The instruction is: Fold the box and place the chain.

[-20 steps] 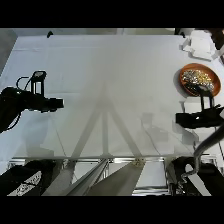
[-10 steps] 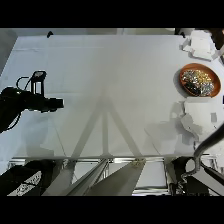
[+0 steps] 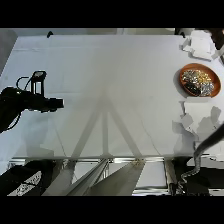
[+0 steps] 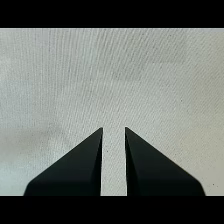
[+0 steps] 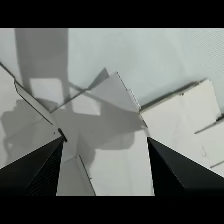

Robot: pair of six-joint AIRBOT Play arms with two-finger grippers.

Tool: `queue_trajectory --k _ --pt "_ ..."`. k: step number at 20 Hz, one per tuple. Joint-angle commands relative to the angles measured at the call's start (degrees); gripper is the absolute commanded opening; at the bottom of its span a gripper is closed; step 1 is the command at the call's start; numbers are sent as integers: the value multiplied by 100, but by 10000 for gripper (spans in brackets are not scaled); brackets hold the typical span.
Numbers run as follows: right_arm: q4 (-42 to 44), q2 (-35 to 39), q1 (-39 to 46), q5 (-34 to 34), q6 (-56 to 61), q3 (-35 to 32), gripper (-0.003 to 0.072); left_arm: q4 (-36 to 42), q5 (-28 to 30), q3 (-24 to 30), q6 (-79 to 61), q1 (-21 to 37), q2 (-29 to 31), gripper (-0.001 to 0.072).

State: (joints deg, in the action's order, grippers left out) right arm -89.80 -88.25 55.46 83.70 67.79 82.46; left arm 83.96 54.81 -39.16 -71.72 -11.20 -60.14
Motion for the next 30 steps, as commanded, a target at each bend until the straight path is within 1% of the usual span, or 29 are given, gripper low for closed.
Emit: queue_trajectory --k 1,5,10,12,13,17,18,19,22,24,25,27,30 --pt "262 -728 151 116 -533 555 549 0 0 -2 -2 4 4 151" --pt "-195 -1204 173 297 -874 621 539 -2 2 -2 -2 4 4 151" --pt "-144 -1414 179 595 -1346 619 518 0 2 -2 -2 4 4 151" --pt "-107 -1473 175 743 -1432 619 471 0 2 -2 -2 4 4 151" --pt "-98 -1515 175 844 -1432 610 461 -2 2 -2 -2 4 4 151" --pt "-98 -1617 175 979 -1364 603 450 0 2 -2 -2 4 4 151" --pt "-98 -1641 175 1008 -1366 603 402 -2 2 -2 -2 4 4 151" --pt "-98 -1676 175 1045 -1366 597 386 -2 2 -2 -2 4 4 151" --pt "-111 -1801 175 1274 -1373 511 231 -2 2 -2 -2 4 4 151" --pt "37 -1851 173 1497 -1443 503 56 -2 2 -2 -2 4 4 151" --pt "245 -1843 173 1617 -1591 501 18 -2 2 -2 -2 4 4 151" --pt "772 -1786 83 1757 -1707 481 16 0 2 -2 -2 4 4 151" --pt "1561 -1569 -369 1770 -1878 468 15 0 2 -2 -2 4 4 151"
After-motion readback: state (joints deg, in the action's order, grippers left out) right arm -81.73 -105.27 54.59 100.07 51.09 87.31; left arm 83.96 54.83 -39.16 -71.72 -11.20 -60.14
